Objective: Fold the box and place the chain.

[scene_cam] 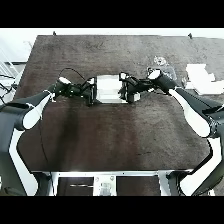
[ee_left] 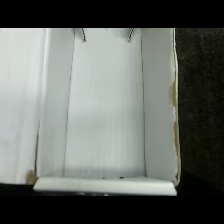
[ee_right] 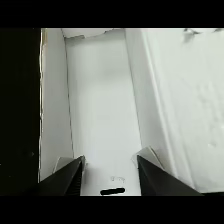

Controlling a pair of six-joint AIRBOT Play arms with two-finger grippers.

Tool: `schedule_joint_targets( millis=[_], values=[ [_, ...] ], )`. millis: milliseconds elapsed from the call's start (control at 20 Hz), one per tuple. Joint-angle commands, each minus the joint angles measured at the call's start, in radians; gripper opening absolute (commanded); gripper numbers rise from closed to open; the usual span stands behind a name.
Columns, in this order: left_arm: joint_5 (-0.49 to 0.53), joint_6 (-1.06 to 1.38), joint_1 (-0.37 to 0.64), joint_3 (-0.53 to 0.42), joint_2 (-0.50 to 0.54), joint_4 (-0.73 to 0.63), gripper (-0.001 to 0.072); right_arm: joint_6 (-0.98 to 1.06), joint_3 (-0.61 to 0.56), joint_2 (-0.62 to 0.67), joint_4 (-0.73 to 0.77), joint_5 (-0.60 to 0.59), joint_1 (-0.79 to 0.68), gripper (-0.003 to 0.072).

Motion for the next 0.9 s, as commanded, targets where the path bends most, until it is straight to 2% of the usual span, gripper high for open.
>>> schedule_joint_targets(
  millis=[0, 200, 300, 350, 400, 450, 850],
  values=[
    [-0.001, 0.0, -0.001, 0.0, 0.0, 0.0, 0.0422, 0.0, 0.0, -0.002, 0.009, -0.016, 0.001, 0.0572],
    [-0.001, 0.0, -0.001, 0.0, 0.0, 0.0, 0.0421, 0.047, 0.0, -0.002, 0.006, -0.009, -0.015, 0.057],
    [-0.001, 0.0, -0.001, 0.0, 0.0, 0.0, 0.0422, 0.054, 0.0, -0.002, 0.006, 0.021, -0.035, 0.0306],
    [-0.001, 0.0, -0.001, 0.0, 0.0, 0.0, 0.0421, 0.059, 0.0, 0.001, 0.006, 0.045, -0.048, 0.0227],
    [-0.001, 0.0, -0.001, 0.0, 0.0, 0.0, 0.0421, 0.088, 0.0, 0.007, 0.001, 0.066, -0.063, 0.0084],
    [-0.001, 0.0, -0.001, 0.0, 0.0, 0.0, 0.0421, 0.129, 0.0, 0.02, -0.019, 0.086, -0.08, 0.0004],
    [0.0, 0.0, -0.001, 0.0, 0.0, 0.0, 0.0421, 0.59, 0.0, 0.194, -0.058, 0.103, -0.208, 0.0001]
  ],
)
